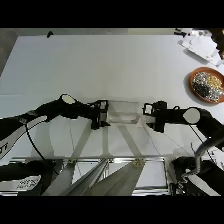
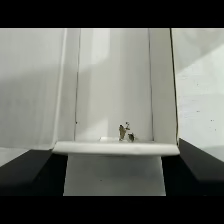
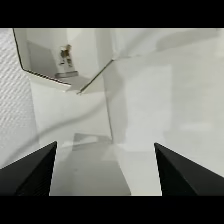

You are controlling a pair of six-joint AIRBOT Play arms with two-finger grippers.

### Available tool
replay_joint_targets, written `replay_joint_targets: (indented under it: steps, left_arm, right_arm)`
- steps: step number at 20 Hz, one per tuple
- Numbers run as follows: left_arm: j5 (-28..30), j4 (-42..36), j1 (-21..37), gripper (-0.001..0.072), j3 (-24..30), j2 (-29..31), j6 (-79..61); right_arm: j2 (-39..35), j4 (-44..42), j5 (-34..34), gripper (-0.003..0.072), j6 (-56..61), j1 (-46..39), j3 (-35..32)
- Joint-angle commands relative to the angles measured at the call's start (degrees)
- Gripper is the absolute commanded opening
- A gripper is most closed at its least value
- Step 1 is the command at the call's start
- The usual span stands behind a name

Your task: Fold the box and place the chain.

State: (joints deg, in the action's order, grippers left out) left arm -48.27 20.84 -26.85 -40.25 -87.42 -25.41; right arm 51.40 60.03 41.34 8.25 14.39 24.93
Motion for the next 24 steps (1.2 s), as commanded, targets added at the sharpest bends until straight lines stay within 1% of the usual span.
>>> replay_joint_targets:
  steps: [1,2,3,4,5,6,8,11,13,15,18,20,22,24]
  left_arm:
    - [0.9,0.2,0.1,0.0254,0.0,0.0,3.0]
    - [0.9,0.2,0.1,0.0255,0.0,0.0,3.0]
    - [0.8,0.2,0.1,0.0256,0.0,0.0,3.0]
    - [0.9,0.2,0.1,0.0258,0.0,0.0,3.0]
    - [0.9,0.2,0.1,0.0258,0.0,0.0,3.0]
    - [0.9,0.2,0.1,0.0258,0.0,0.0,3.0]
    - [0.9,0.2,0.1,0.0258,0.0,0.0,3.0]
    - [0.9,0.2,0.1,0.0258,0.0,0.0,3.0]
    - [0.9,0.2,0.1,0.0258,0.0,0.0,3.0]
    - [0.9,0.2,0.1,0.0258,0.0,0.0,3.0]
    - [0.9,0.2,0.1,0.0258,0.0,0.0,3.0]
    - [0.9,0.2,0.1,0.0258,0.0,0.0,3.0]
    - [0.9,0.2,0.1,0.0258,0.0,0.0,3.0]
    - [0.9,0.2,0.1,0.0258,0.0,0.0,3.0]
  right_arm:
    - [-5.7,-4.2,-0.4,0.0643,4.5,0.0,0.1]
    - [-6.4,-10.4,-0.2,0.0623,4.3,0.0,0.1]
    - [-6.4,-17.0,0.0,0.0467,3.6,0.0,0.1]
    - [-6.2,-24.4,0.2,0.0224,2.6,0.2,0.1]
    - [-6.1,-30.4,-0.2,0.0011,0.2,0.7,0.1]
    - [-6.1,-35.8,-1.2,0.0015,-4.5,1.8,0.1]
    - [-5.5,-43.3,-4.8,0.0015,-13.0,4.6,0.1]
    - [-2.1,-48.4,-13.3,0.0015,-14.3,8.5,0.1]
    - [1.6,-51.2,-17.7,0.0014,-14.4,9.2,0.1]
    - [5.4,-51.5,-21.3,0.0014,-14.3,9.2,0.1]
    - [10.9,-51.5,-24.8,0.0014,-14.0,9.2,0.4]
    - [12.9,-51.7,-27.7,0.0014,-10.7,9.2,1.0]
    - [13.7,-51.6,-28.5,0.0014,-9.5,9.2,1.2]
    - [14.6,-51.3,-27.3,0.0014,-9.5,9.2,1.2]
